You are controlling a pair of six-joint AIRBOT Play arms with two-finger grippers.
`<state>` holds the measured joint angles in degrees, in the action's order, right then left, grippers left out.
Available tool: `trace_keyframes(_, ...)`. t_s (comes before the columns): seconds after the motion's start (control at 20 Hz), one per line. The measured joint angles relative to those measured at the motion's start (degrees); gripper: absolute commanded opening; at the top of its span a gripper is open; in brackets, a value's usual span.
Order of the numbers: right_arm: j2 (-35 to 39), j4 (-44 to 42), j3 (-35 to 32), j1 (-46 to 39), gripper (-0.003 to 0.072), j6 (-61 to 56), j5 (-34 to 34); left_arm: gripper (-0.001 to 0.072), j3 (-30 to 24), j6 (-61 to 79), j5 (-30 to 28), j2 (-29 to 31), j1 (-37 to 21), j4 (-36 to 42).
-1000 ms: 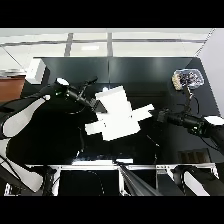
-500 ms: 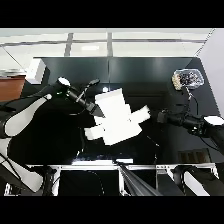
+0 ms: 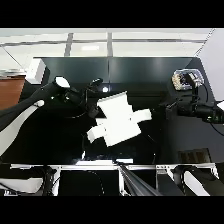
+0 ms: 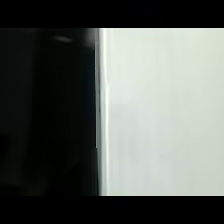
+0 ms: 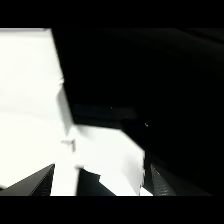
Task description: Fold the box and place the chain.
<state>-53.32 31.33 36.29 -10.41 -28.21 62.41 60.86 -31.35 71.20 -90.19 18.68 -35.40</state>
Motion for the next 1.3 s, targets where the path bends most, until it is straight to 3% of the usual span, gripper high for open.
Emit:
trace_keyframes(0.15,0.0,1.0,1.4,0.1,0.0713,3.1,0.7,0.0024,-1.6,1.6,-8.5,3.1,1.9,-1.4)
trace_keyframes(0.35,0.0,0.2,2.1,0.3,0.0713,4.6,0.8,0.0022,-2.1,3.7,-13.6,4.2,2.9,-3.9)
trace_keyframes(0.75,-0.1,8.1,-0.5,7.9,0.0713,9.4,-1.7,0.0025,-2.2,20.7,-12.7,4.4,5.8,-5.8)
trace_keyframes(0.95,-0.6,9.2,-3.2,12.2,0.0713,14.6,-7.0,0.0025,-2.2,23.4,-14.3,3.4,6.6,-5.9)
trace_keyframes(1.3,-2.6,11.8,-4.3,16.9,0.0713,22.1,-9.2,0.0024,-2.1,26.3,-15.0,1.0,8.1,-7.3)
